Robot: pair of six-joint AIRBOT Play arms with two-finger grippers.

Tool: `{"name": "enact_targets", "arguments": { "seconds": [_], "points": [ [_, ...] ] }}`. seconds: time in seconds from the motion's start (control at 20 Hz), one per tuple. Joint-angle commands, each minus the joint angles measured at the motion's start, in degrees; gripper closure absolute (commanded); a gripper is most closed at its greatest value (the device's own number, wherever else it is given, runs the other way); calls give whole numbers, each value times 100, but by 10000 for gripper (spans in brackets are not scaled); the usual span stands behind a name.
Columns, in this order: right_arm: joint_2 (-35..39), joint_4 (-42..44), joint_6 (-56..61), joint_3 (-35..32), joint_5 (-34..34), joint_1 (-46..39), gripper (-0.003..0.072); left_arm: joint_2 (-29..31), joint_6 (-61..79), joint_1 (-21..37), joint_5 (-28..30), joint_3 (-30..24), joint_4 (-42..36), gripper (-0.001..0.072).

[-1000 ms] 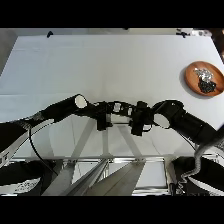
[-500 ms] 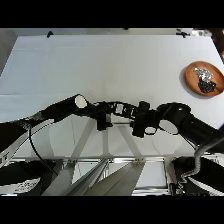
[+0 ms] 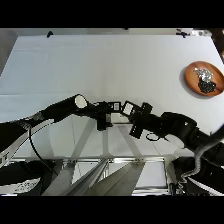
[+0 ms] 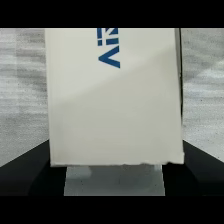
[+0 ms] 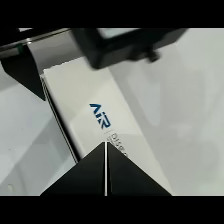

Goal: Fold the box and place the chain.

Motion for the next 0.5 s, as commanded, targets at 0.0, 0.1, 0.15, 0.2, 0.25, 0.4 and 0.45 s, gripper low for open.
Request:
{"name": "enact_targets", "arguments": {
  "seconds": [0.0, 0.1, 0.15, 0.2, 0.25, 0.4, 0.45],
  "points": [
    [-48, -411, 44, -575, -1224, 282, 674, 4, 4, 2, 0, 0, 2, 274],
    [-190, -470, 44, -586, -1512, 286, 674, 4, 2, 2, 0, 0, 2, 274],
    [-267, -533, 44, -584, -1644, 286, 674, 4, 2, 2, 0, 0, 4, 274],
    [-334, -538, 44, -584, -1742, 286, 674, 4, 4, 2, 0, 0, 2, 274],
    [-393, -566, 31, -584, -1779, 286, 674, 4, 4, 2, 0, 0, 2, 274],
    [-472, -579, -402, -586, -1762, 286, 674, 4, 2, 2, 0, 0, 2, 274],
    [-498, -579, -527, -586, -1746, 286, 674, 4, 2, 2, 0, 0, 2, 274]
  ]
}}
